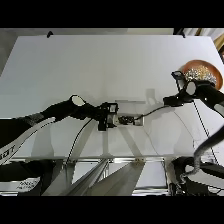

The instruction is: Fold the box and place the chain.

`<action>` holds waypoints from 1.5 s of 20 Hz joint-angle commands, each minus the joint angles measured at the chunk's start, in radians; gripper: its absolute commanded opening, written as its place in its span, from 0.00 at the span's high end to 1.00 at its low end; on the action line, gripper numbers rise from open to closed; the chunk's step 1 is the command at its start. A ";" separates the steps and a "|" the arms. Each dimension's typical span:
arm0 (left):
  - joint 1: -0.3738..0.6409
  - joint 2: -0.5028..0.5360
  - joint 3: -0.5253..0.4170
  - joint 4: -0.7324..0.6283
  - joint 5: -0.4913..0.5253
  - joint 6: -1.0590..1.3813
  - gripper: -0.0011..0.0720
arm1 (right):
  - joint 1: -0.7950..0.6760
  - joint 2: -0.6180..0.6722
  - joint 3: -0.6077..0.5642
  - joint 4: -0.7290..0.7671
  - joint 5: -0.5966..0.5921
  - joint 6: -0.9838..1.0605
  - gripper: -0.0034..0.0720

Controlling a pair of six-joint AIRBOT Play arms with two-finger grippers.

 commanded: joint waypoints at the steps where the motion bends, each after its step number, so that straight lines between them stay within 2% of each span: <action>1: 0.001 0.000 0.001 0.000 0.000 0.000 0.64 | 0.000 0.077 0.000 0.003 0.047 -0.024 0.94; 5: 0.001 0.000 0.001 0.000 0.000 0.000 0.64 | 0.000 0.249 0.000 0.084 0.160 -0.106 0.94; 8: 0.001 0.000 0.001 0.000 0.000 0.000 0.64 | 0.001 0.407 0.000 0.220 0.227 -0.182 0.94; 12: 0.001 0.000 0.001 0.000 0.000 0.000 0.64 | 0.001 0.616 0.000 0.335 0.269 -0.206 0.94; 15: 0.001 0.000 0.001 0.000 0.000 0.000 0.64 | 0.001 0.742 0.000 0.364 0.292 -0.207 0.94; 18: 0.001 0.000 0.001 0.000 0.000 0.000 0.64 | 0.001 0.845 0.001 0.468 0.312 -0.265 0.94; 24: 0.001 0.000 0.001 0.000 0.000 0.000 0.64 | 0.001 0.920 0.001 0.750 0.326 -0.364 0.94; 30: 0.001 0.000 0.001 0.000 0.000 0.000 0.64 | 0.001 0.920 0.001 0.916 0.325 -0.417 0.94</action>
